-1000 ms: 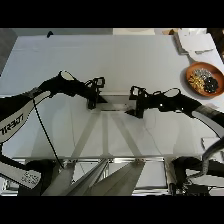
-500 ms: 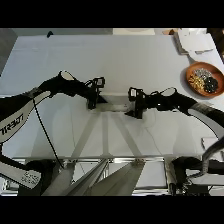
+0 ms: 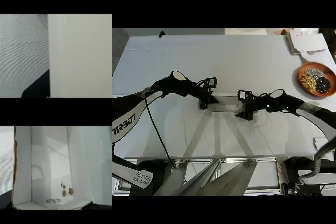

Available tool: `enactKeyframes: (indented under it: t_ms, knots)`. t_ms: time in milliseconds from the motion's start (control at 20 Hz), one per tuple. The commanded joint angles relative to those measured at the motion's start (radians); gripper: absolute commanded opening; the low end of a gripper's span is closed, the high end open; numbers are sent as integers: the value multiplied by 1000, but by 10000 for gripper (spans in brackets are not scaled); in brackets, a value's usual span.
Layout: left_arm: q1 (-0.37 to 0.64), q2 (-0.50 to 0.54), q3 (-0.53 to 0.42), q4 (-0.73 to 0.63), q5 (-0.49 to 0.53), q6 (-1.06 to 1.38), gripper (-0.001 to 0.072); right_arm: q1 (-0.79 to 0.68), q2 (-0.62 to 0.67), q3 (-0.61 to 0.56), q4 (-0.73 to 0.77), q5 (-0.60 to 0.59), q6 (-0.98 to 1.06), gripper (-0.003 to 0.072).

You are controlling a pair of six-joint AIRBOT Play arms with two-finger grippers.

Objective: Fold the box and place the chain.

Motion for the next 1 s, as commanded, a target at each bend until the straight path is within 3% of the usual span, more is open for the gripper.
enactKeyframes:
  t_ms: [0, 800, 950]
  knots:
    - [1, 1, 0, 0, 1, 0, 14, 3, -7, 0, -3, 1, 5, 696]
    - [1, 1, 0, 0, 1, 0, 14, 3, -7, 0, -3, 1, 5, 691]
    - [1, 1, 0, 0, 1, 0, 14, 3, -7, 0, -3, -3, 5, 590]
